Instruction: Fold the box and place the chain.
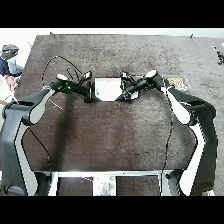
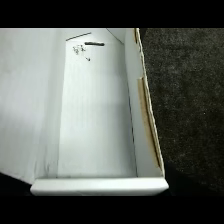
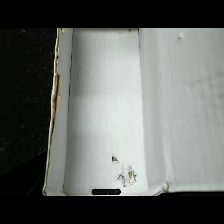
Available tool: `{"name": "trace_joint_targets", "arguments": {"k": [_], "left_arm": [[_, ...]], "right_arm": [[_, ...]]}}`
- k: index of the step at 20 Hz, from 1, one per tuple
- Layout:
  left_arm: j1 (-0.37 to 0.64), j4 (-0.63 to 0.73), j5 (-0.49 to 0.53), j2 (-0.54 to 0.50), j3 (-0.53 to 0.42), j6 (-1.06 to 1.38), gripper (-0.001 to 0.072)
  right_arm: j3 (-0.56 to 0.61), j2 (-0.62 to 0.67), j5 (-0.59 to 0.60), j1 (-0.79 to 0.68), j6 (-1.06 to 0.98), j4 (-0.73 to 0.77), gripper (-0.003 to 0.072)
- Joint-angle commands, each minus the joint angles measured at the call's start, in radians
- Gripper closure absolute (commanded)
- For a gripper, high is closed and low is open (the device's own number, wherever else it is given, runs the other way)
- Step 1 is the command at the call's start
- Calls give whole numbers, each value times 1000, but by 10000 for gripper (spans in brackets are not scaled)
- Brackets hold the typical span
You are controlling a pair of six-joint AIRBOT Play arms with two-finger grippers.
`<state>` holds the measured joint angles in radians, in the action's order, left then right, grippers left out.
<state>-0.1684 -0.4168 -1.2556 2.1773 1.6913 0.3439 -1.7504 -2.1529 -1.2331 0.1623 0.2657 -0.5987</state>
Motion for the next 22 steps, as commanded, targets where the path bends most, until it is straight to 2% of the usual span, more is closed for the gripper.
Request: {"name": "trace_joint_targets", "arguments": {"k": [1,19,20,21,22], "left_arm": [[1,3,0,-1,0,0,295],[1,5,18,-1,0,2,295],[1,5,18,-1,0,2,295],[1,5,18,-1,0,2,295],[1,5,18,-1,0,2,295]], "right_arm": [[0,0,-1,1,0,0,210],[-1,5,0,0,0,27,205],[-1,6,-1,0,-1,19,55],[-1,9,1,-1,-6,9,-34],[-1,13,0,-2,-18,-13,-34]]}}
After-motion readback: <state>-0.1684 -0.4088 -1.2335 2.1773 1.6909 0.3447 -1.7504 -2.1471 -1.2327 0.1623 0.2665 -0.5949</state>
